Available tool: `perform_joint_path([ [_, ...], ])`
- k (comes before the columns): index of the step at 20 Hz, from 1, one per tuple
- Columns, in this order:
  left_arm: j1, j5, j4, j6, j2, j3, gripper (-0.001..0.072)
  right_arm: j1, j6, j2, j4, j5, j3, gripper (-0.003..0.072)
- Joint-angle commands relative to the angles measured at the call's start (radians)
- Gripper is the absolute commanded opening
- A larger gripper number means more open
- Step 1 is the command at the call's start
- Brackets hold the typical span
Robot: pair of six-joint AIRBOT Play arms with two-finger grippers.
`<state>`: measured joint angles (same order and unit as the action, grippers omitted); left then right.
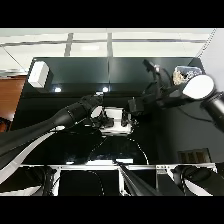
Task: Fold the box and place the chain.
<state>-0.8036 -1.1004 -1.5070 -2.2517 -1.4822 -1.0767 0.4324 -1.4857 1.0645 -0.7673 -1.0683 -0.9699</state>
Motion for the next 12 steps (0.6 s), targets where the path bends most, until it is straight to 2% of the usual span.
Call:
perform_joint_path([
  [1, 0.000, 0.000, 0.000, 0.000, 0.000, 0.000, 0.0025, 0.030, -0.006, 0.000, 0.053, 0.152, 0.104, 0.0014],
  [2, 0.000, 0.000, 0.000, 0.000, 0.000, 0.000, 0.0025, 0.033, -0.006, 0.000, 0.054, 0.154, 0.105, 0.0054],
  [3, 0.000, 0.000, 0.000, 0.000, 0.000, 0.000, 0.0025, 0.032, -0.006, 0.000, 0.055, 0.142, 0.104, 0.0291],
  [4, 0.000, 0.000, 0.000, 0.000, 0.000, 0.000, 0.0024, 0.017, -0.005, 0.000, 0.051, 0.119, 0.104, 0.0321],
  [6, 0.000, 0.000, 0.000, 0.000, 0.000, 0.000, 0.0025, -0.043, 0.019, -0.004, 0.027, 0.038, 0.104, 0.0320],
  [9, 0.000, -0.001, 0.000, 0.000, 0.000, 0.000, 0.0025, -0.151, 0.119, -0.023, -0.131, -0.066, 0.109, 0.0320],
  [12, 0.000, -0.001, 0.000, 0.000, 0.000, 0.000, 0.0025, -0.186, 0.335, -0.033, -0.246, 0.006, 0.198, 0.0321],
])
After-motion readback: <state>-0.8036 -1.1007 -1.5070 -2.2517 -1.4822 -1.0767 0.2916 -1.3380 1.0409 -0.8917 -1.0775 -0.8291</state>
